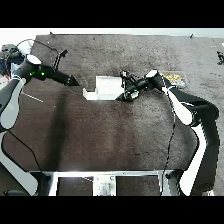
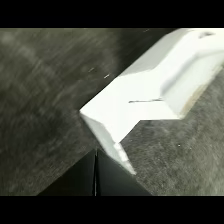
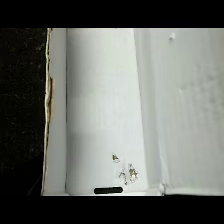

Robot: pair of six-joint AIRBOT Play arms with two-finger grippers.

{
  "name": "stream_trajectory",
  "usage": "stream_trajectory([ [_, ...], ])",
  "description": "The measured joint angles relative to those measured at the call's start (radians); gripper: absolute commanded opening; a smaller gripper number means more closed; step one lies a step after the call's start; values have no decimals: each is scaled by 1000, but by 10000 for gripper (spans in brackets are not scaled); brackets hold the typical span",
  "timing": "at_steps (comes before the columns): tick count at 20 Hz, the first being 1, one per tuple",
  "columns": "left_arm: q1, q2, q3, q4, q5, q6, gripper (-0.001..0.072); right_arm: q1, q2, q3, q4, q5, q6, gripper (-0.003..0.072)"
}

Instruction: Fold the box and place the chain.

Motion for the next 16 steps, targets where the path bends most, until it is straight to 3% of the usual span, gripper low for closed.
stream_trajectory([
  [8, -27, -1, -162, -64, 132, -91, 9, 0, 0, 0, 0, 0, 0, 477],
  [16, -75, -6, -210, -85, 187, -132, 10, 0, 0, 0, 0, 0, 0, 477],
])
